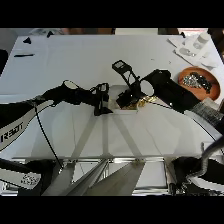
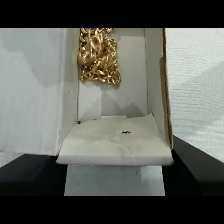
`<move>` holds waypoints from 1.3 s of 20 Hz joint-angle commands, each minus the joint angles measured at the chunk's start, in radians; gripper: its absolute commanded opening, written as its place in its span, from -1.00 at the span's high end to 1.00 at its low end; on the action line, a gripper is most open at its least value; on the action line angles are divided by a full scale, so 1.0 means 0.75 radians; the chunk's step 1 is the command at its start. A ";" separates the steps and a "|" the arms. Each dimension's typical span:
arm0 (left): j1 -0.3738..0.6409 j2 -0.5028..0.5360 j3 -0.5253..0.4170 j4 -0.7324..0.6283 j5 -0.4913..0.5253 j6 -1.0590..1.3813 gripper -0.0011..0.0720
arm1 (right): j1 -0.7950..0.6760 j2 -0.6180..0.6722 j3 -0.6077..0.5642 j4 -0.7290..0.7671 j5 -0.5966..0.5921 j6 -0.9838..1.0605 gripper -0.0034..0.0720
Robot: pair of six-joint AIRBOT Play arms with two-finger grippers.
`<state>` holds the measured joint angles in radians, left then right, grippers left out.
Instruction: Fold the box and place the chain.
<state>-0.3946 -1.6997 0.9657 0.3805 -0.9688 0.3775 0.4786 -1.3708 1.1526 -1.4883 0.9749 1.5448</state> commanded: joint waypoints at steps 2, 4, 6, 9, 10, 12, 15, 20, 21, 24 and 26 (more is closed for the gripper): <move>0.000 -0.001 0.001 0.001 0.000 0.000 0.10 | 0.000 0.083 0.001 -0.118 0.016 0.083 0.01; 0.000 -0.001 0.001 0.001 0.000 0.001 0.10 | -0.033 0.166 0.001 -0.199 0.039 0.178 0.01; 0.000 -0.001 0.001 0.001 0.000 0.000 0.10 | -0.104 0.228 0.001 -0.217 0.108 0.249 0.00; 0.000 -0.001 0.001 0.001 0.000 0.000 0.10 | -0.246 0.250 0.001 -0.215 0.246 0.414 0.00; 0.000 -0.001 0.001 0.001 0.000 0.001 0.10 | -0.294 0.246 0.001 -0.216 0.288 0.462 0.00; 0.000 -0.001 0.001 0.001 0.000 0.000 0.10 | -0.383 0.242 0.001 -0.219 0.312 0.517 -0.02; 0.000 -0.001 0.001 0.001 0.000 0.001 0.10 | -0.488 0.230 0.000 -0.219 0.267 0.693 -0.47; 0.000 -0.001 0.001 0.001 0.000 0.001 0.10 | -0.532 0.072 -0.001 -0.231 0.256 0.966 -0.49; 0.000 -0.001 0.001 0.001 0.000 0.000 0.10 | -0.532 0.015 -0.001 -0.221 0.257 1.000 -0.50; 0.000 -0.001 0.001 0.001 0.000 0.000 0.10 | -0.532 -0.122 -0.001 -0.208 0.226 1.065 -0.67; 0.000 -0.001 0.001 0.001 0.000 0.001 0.10 | -0.532 -0.174 -0.001 -0.203 0.117 1.109 -0.69</move>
